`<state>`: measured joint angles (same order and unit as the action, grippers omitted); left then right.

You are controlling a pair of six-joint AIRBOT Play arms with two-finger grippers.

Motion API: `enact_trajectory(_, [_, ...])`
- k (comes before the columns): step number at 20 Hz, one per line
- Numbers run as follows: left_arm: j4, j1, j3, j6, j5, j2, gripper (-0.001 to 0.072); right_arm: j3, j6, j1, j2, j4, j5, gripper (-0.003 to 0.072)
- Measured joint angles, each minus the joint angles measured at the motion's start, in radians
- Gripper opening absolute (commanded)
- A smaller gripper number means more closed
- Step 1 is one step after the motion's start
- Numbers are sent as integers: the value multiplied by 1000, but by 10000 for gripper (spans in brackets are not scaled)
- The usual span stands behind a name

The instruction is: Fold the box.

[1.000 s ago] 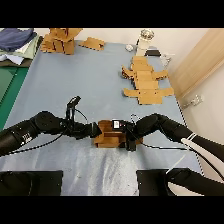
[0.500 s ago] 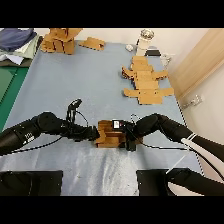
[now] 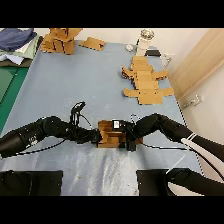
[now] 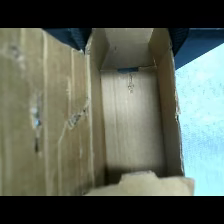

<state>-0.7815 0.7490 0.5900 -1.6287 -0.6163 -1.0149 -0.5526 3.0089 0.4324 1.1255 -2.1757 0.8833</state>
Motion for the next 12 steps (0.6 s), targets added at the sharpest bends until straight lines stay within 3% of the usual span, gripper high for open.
enact_trajectory(3, [-45,24,50,-32,-8,-44,559,0,0,0,0,0,0,474])
enact_trajectory(12, [-418,97,216,-446,-170,-149,558,0,0,0,0,0,0,474])
